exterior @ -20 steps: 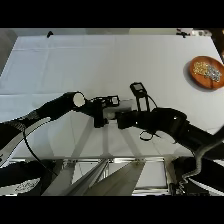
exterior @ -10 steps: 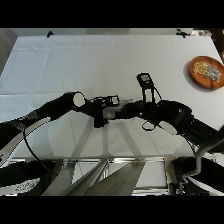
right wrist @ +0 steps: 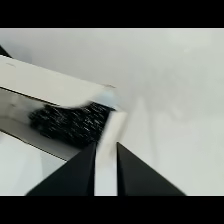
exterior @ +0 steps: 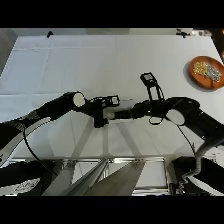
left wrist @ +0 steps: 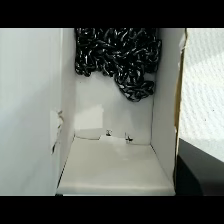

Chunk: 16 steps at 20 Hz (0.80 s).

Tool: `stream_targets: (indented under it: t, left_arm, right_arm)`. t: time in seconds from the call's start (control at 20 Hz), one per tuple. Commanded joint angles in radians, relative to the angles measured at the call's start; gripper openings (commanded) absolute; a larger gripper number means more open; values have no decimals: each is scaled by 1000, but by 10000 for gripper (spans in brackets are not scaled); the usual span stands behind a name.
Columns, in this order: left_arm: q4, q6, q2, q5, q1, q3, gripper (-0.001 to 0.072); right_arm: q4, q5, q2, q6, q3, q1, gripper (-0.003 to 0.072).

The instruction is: Fold the box and place the chain.

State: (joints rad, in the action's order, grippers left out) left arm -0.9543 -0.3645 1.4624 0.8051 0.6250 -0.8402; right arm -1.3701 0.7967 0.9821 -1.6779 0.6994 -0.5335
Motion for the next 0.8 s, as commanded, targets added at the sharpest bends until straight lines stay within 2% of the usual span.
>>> stream_targets:
  t: [0.0,0.1,0.25,0.35,0.55,0.75]
  left_arm:
    - [0,0,-1,0,0,0,348]
    - [0,1,-1,0,0,0,348]
    - [0,0,-1,0,0,0,348]
    - [0,0,-1,0,0,0,348]
    - [0,0,-1,0,0,0,348]
    - [0,0,-1,0,0,0,348]
  right_arm:
    - [240,244,-5,315,6,224,10]
    - [307,249,-5,439,6,341,11]
    - [306,103,-1,521,8,431,8]
    - [306,70,47,569,42,462,8]
    - [324,109,231,671,202,484,7]
    - [440,207,399,858,368,484,8]
